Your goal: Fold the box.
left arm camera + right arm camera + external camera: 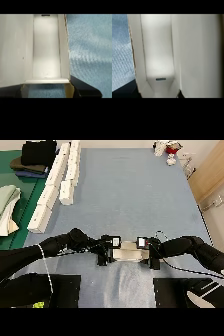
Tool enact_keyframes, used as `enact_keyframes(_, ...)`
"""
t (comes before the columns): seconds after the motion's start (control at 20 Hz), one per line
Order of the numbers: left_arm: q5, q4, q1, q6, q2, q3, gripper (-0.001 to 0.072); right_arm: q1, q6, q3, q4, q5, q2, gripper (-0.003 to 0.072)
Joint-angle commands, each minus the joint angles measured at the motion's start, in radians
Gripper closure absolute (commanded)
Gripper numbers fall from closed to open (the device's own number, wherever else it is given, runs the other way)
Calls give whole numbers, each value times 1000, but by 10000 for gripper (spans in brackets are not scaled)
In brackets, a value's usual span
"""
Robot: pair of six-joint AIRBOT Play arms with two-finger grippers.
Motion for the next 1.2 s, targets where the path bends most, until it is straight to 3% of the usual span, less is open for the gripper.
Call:
enact_keyframes(0.0,11,-2,0,-12,0,1,210,1,1,1,0,0,0,173)
enact_keyframes(0.05,10,-2,-1,-12,0,1,208,1,1,1,0,0,0,172)
enact_keyframes(0.1,10,-2,0,-13,0,1,71,1,1,1,0,0,0,173)
enact_keyframes(0.15,11,-2,0,-21,0,1,14,1,1,1,0,0,0,172)
enact_keyframes(0.9,7,66,-2,-108,1,3,17,1,1,1,0,0,0,172)
enact_keyframes(0.95,7,56,-2,-105,1,3,33,1,1,1,0,0,0,172)
enact_keyframes(1.0,7,46,-2,-104,1,4,117,1,1,1,0,0,0,172)
enact_keyframes(1.15,5,32,-2,-87,0,4,121,1,1,1,0,0,0,172)
